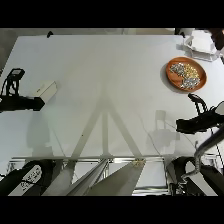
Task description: Fold the box and place the chain.
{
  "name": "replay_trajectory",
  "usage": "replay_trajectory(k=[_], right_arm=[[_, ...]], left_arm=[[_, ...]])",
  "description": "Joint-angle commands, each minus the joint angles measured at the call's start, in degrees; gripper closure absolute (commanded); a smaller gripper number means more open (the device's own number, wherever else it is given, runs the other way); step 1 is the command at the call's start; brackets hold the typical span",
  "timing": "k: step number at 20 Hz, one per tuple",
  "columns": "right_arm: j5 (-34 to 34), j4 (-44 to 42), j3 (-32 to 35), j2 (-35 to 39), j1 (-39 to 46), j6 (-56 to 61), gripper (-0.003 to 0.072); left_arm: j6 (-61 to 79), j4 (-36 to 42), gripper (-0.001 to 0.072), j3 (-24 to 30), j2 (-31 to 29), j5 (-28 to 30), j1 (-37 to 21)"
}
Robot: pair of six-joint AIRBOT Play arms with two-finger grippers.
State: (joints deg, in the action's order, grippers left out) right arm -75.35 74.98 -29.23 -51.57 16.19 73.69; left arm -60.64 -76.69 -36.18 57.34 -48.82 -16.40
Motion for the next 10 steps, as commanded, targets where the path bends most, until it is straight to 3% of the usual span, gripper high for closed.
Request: replay_trajectory(k=[1, 6, 10], right_arm=[[-0.1, -0.4, 0.0, 0.0, 0.0, 0.0, 0.0674], [-0.1, -0.4, 0.0, 0.0, 0.0, 0.0, 0.0674], [-0.1, -0.4, 0.0, 0.0, 0.0, 0.0, 0.0674]], left_arm=[[0.3, -0.3, 0.0706, 4.0, -0.3, 0.5, -2.0], [-1.4, -3.3, 0.0681, 4.1, 0.0, -3.5, -2.2], [-1.4, -3.9, 0.0315, 4.1, 0.0, -6.0, -2.1]])
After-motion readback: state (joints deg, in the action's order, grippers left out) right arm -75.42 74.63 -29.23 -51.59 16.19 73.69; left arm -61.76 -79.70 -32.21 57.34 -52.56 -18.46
